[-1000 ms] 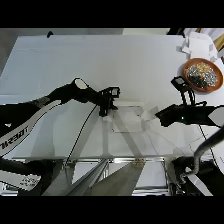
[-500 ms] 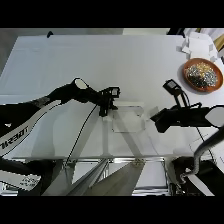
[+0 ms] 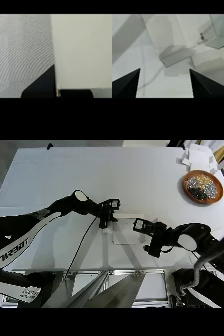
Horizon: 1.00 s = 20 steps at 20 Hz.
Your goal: Fold the box and place the chain.
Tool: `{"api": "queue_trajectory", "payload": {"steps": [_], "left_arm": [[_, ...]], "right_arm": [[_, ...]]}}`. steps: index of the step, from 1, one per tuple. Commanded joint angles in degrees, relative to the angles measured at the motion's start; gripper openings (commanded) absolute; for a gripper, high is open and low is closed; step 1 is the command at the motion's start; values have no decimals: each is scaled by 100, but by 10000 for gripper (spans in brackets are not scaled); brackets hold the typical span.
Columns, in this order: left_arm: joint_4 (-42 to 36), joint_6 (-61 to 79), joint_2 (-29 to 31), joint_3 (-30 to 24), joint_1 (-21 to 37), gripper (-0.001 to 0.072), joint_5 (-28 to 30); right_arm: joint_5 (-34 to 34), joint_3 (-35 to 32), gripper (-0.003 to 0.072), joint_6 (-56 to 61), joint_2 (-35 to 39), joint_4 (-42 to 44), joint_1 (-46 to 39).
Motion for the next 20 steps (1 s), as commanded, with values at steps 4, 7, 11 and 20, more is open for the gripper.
{"api": "queue_trajectory", "payload": {"steps": [4, 7, 11, 20], "left_arm": [[0, 2, -4, -2, -4, 13, 0], [0, 2, -4, -2, -2, 13, 0], [0, 2, -4, -2, -4, 13, 0], [0, 2, -4, -2, -2, 13, 0]], "right_arm": [[-1891, -1047, 713, -319, -37, -697, 125], [-2345, -1088, 697, -330, -59, -595, 127], [-2656, -1209, 686, -868, -238, -525, 470], [-2330, -1207, 667, -920, -74, -605, 560]]}}
